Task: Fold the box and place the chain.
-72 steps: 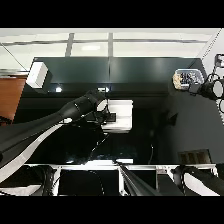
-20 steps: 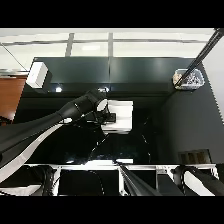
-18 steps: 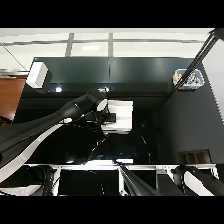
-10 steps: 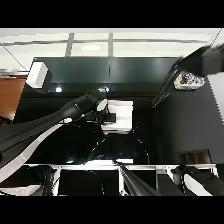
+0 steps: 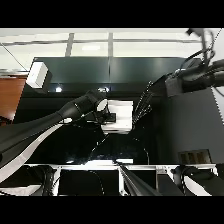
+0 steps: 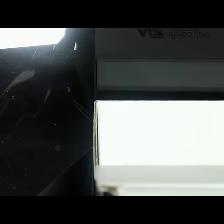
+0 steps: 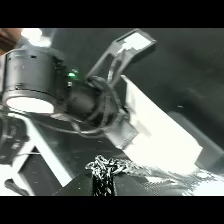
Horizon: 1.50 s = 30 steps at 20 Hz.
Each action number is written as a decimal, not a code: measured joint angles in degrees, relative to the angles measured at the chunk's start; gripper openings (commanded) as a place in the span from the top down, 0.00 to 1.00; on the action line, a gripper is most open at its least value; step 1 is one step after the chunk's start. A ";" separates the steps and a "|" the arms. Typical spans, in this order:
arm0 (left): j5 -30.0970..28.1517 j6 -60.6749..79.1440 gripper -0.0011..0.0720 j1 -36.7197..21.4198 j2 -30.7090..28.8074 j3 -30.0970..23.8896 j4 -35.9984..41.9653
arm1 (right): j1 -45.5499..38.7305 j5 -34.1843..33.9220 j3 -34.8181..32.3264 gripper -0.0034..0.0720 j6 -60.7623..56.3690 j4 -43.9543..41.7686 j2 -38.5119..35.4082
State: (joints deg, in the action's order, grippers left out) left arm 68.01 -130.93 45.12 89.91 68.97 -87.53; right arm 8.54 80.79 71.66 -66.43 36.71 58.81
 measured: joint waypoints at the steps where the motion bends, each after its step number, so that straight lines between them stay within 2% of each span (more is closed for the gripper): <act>1: 0.00 0.00 0.95 0.00 0.00 0.00 0.00 | 0.83 -0.59 -1.05 0.94 0.20 -1.07 0.09; 7: 0.00 0.00 0.95 0.00 0.00 0.00 -0.02 | 6.60 -8.76 -7.34 0.94 0.81 -4.42 2.80; 14: 0.00 0.00 0.95 0.00 0.00 0.00 -0.02 | 8.83 -15.37 -15.08 0.94 -2.64 3.41 5.79; 17: 0.02 0.00 0.95 0.00 0.02 0.00 -0.04 | 10.64 -19.06 -18.71 0.94 -3.34 3.65 7.82; 21: 0.04 0.02 0.95 0.00 0.02 0.00 -0.02 | 13.07 -22.21 -20.37 0.93 -3.69 3.61 11.28; 22: 0.04 0.00 0.95 0.00 0.02 0.00 -0.02 | 13.31 -22.43 -20.55 0.87 -3.74 3.63 11.80; 23: 0.07 0.00 0.95 0.00 0.02 0.00 -0.02 | 13.33 -22.45 -20.63 0.55 -3.89 3.58 12.15; 26: 0.11 0.02 0.95 0.00 0.04 0.00 -0.04 | 10.64 -19.26 -20.61 0.55 -3.48 4.09 11.89; 30: 0.11 0.02 0.95 0.00 0.04 0.00 -0.04 | 3.06 -13.84 -20.87 0.55 -1.36 7.02 5.09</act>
